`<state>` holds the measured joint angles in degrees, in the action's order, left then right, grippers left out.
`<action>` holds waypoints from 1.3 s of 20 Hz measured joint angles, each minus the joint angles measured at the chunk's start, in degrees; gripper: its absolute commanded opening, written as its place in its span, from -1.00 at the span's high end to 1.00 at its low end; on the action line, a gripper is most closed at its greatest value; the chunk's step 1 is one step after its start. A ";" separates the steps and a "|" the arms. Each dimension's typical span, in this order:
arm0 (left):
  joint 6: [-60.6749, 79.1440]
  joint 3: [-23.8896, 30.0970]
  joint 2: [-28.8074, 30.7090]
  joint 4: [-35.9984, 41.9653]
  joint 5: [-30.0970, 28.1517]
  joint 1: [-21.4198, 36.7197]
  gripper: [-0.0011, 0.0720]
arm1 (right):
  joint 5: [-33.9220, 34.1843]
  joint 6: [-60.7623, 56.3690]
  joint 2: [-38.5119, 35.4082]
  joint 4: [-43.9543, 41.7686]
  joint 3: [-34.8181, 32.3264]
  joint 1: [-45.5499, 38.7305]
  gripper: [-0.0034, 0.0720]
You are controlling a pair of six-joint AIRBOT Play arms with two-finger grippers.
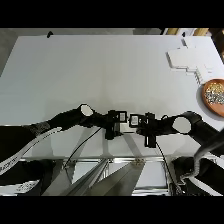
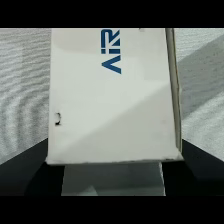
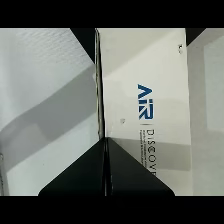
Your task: Fold the box and place the chain.
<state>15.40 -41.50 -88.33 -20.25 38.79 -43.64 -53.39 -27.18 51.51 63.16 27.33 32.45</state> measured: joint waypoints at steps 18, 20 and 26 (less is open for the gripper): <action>-0.07 0.00 0.00 0.07 0.04 0.00 0.17 | -3.41 -44.13 -12.20 28.57 2.38 -17.46 0.87; -0.07 0.00 0.00 0.07 0.04 0.00 0.17 | -7.15 -46.99 -11.50 30.45 2.38 -26.27 0.87; -0.07 0.00 0.00 0.04 0.04 0.00 0.17 | -12.41 -50.23 -10.80 31.47 2.38 -46.66 0.87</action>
